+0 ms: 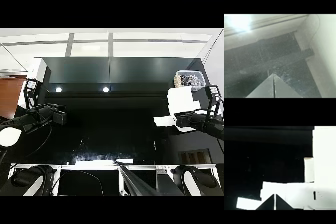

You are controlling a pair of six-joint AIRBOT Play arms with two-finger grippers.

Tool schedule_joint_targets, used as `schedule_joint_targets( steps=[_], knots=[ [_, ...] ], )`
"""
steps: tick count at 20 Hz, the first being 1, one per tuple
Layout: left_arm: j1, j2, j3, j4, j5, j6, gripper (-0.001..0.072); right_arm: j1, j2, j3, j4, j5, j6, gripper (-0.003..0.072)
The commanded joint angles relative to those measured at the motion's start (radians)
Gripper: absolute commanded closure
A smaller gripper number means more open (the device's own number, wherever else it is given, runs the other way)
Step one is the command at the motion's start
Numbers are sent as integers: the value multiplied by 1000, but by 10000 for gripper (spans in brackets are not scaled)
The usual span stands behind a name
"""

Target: Fold the box and place the chain.

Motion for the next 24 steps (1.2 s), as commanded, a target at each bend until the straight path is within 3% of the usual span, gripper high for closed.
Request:
schedule_joint_targets(
  steps=[1, 14, 16, 18, 22, 23, 24],
  knots=[
    [-1, 0, 0, 0, 0, 0, 685, 1, 1, -1, 0, 0, 0, 648],
    [-1, 0, 0, 0, 6, 0, 685, 1, 1, -1, 1, -3, 0, 648],
    [-1, 0, -1, 0, 5, 0, 685, 1, 1, -1, 5, -65, 0, 648],
    [-1, 0, -1, 0, 5, 0, 686, 1, 1, -1, 80, -146, 1, 648],
    [-1, -3, -1, 0, 6, 0, 681, 1, 1, -1, 196, -128, 2, 645],
    [-1, -6, -1, 0, 5, 0, 568, 1, 1, -1, 202, -127, 13, 403],
    [-1, -7, -1, 0, -2, -8, 173, 1, 1, -1, 203, -129, 32, -9]
  ],
)
